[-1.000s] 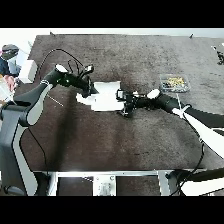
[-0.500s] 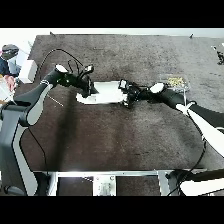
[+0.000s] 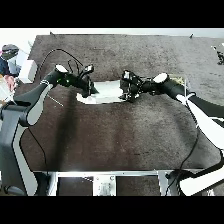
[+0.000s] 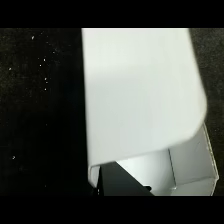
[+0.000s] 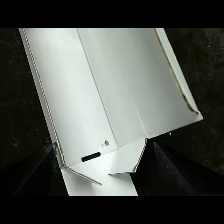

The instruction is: Fold the box and place the chain.

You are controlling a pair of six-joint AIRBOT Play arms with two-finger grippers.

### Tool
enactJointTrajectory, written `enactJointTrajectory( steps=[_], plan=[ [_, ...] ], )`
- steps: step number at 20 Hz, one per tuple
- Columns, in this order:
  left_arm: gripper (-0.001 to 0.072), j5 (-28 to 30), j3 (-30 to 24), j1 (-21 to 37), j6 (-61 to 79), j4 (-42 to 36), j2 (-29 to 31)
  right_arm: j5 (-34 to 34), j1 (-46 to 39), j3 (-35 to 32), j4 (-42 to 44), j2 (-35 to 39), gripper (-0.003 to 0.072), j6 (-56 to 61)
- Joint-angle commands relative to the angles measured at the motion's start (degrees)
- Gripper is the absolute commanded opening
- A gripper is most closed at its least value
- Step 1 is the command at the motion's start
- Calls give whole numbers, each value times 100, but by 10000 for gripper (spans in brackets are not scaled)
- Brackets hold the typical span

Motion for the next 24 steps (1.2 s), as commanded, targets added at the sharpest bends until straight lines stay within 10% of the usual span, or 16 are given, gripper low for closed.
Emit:
enactJointTrajectory(
  steps=[1, 24],
  plan=[
    [13, -4, 0, -2, 2, -2, 0, 616, -199, 509, -4, -437, 713, 157],
    [13, -4, 0, -2, 4, -4, 0, 2312, -203, 1967, -7, -1864, 669, 63]
  ],
)
